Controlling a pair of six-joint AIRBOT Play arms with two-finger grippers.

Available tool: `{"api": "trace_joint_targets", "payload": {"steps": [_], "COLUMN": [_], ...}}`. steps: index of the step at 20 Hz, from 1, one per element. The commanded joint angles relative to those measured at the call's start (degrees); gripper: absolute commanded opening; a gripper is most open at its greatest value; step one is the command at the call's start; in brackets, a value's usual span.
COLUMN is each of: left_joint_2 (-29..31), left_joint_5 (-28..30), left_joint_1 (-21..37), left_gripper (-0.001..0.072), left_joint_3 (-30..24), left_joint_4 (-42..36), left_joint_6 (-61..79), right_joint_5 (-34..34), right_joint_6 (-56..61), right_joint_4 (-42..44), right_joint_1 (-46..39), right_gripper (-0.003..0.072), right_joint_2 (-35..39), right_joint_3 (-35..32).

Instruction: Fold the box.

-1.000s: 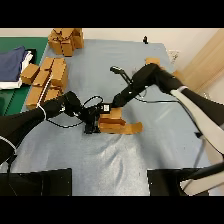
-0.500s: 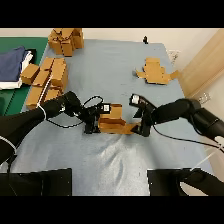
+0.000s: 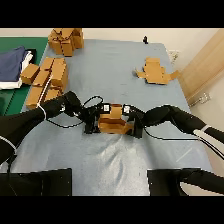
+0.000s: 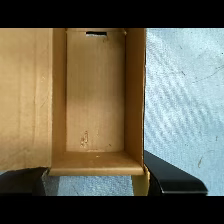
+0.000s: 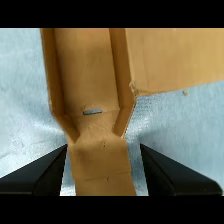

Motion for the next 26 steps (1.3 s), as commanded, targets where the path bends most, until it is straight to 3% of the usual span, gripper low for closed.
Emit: {"api": "trace_joint_targets", "payload": {"steps": [1, 4, 6, 7, 10, 17, 19, 23, 24, 25, 26], "left_joint_2": [0.0, 0.0, 0.0, 0.0, 0.0, 0.0, 0.0, 0.0, 0.0, 0.0, 0.0], "left_joint_5": [0.0, 0.0, 0.0, 0.0, 0.0, 0.0, 0.0, 0.0, 0.0, 0.0, 0.0], "left_joint_1": [0.0, 0.0, 0.0, 0.0, 0.0, 0.0, 0.0, 0.0, 0.0, 0.0, 0.0], "left_gripper": [0.0295, 0.0295, 0.0295, 0.0295, 0.0295, 0.0295, 0.0295, 0.0295, 0.0295, 0.0295, 0.0295], "left_joint_3": [0.0, 0.0, 0.0, 0.0, 0.0, 0.0, 0.0, 0.0, 0.0, 0.0, 0.0], "left_joint_4": [0.0, 0.0, 0.0, 0.0, 0.0, 0.0, 0.0, 0.0, 0.0, 0.0, 0.0], "left_joint_6": [0.0, 0.0, 0.0, 0.0, 0.0, 0.0, 0.0, 0.0, 0.0, 0.0, 0.0], "right_joint_5": [1.7, -0.3, -3.3, -4.2, -2.7, 1.4, 2.3, 4.0, 4.1, 4.2, 4.6], "right_joint_6": [-1.1, -1.0, -1.0, -1.0, -1.0, -1.0, -1.0, -1.1, -1.1, -1.1, -1.1], "right_joint_4": [1.7, 3.0, 3.8, 5.0, 5.7, 5.7, 5.7, 6.2, 6.3, 6.5, 6.6], "right_joint_1": [0.2, 0.2, 0.2, 0.3, 1.4, 4.4, 4.4, 4.9, 5.6, 6.1, 6.7], "right_gripper": [0.0694, 0.0539, 0.0509, 0.0453, 0.0412, 0.0408, 0.0288, 0.0280, 0.0186, 0.0139, 0.0139], "right_joint_2": [-2.7, -2.7, -2.7, -2.7, -2.7, -3.3, -3.5, -4.2, -4.3, -4.5, -4.5], "right_joint_3": [1.8, 2.6, 2.6, 2.6, 2.6, 2.6, 2.6, 2.6, 2.7, 2.8, 2.8]}}
